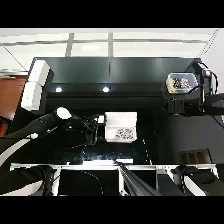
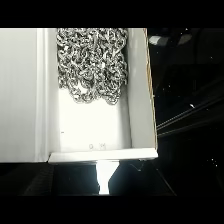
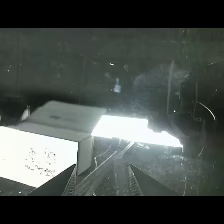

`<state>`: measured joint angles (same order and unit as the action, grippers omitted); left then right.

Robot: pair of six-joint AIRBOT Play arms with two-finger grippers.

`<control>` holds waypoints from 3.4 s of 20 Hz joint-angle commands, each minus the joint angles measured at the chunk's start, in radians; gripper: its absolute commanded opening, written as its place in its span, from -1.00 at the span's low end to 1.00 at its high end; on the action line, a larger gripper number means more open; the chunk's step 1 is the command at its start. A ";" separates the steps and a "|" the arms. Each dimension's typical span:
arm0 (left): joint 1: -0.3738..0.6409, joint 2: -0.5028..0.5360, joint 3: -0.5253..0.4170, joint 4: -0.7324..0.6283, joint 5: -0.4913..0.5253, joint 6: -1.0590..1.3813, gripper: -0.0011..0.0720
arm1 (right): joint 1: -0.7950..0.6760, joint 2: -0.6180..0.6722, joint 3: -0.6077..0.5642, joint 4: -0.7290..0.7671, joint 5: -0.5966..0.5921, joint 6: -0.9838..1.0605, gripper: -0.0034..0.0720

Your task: Fold the box and place the chain.

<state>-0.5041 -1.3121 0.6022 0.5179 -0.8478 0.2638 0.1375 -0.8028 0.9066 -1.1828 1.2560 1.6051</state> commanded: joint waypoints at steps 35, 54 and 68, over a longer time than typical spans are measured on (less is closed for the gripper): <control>-0.026 0.000 0.001 0.029 0.029 -0.018 0.27 | 0.224 -0.484 0.060 0.425 -0.019 -1.305 0.90; -0.026 0.000 0.001 0.029 0.029 -0.018 0.27 | 0.248 -0.325 -0.201 0.584 -0.148 -1.414 0.90; -0.026 0.000 0.001 0.029 0.029 -0.018 0.27 | 0.285 -0.319 -0.201 0.378 -0.238 -1.308 0.90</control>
<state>-0.5301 -1.3117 0.6037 0.5465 -0.8188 0.2459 0.4187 -1.1229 0.7052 -0.7822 1.0573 0.2859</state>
